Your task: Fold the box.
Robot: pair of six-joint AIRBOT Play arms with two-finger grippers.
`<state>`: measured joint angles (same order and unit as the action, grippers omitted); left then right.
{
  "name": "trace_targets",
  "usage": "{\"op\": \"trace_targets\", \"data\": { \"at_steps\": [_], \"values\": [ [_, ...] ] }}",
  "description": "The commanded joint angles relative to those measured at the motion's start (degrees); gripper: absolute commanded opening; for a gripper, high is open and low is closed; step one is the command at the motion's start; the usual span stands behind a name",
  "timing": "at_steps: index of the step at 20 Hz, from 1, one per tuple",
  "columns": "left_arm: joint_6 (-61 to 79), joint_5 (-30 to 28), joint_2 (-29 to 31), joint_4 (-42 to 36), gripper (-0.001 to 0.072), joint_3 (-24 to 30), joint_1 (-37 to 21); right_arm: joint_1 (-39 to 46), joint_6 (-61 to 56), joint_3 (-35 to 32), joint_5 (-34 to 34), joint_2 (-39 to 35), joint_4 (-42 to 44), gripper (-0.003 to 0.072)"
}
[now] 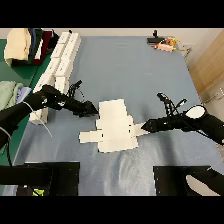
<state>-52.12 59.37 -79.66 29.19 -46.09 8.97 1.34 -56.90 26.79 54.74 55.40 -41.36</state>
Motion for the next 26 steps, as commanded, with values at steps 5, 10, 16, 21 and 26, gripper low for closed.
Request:
{"op": "trace_targets", "data": {
  "at_steps": [5, 10, 16, 21, 26],
  "values": [
    [6.3, -0.8, -5.9, -5.0, 0.0427, -1.0, 0.0, -0.4, 2.6, 0.0, 2.2, 0.0, 1.1, 0.0005],
    [12.4, 0.5, -7.1, -8.6, 0.0426, -1.8, 1.9, -0.4, 2.8, 0.0, 2.0, 0.0, 1.1, 0.0005],
    [15.8, 6.3, -7.1, -6.1, 0.0398, -2.6, 5.1, -0.4, 3.0, 0.0, 1.9, 0.0, 1.1, 0.0005],
    [18.5, 8.8, -7.1, -5.4, 0.0132, -2.7, 5.1, -0.4, 3.0, 0.0, 2.0, 0.0, 1.1, 0.0005],
    [21.6, 8.7, -7.1, -6.1, 0.0101, -2.7, 5.3, -0.4, 3.0, 0.0, 1.9, 0.0, 1.1, 0.0005]
  ]
}}
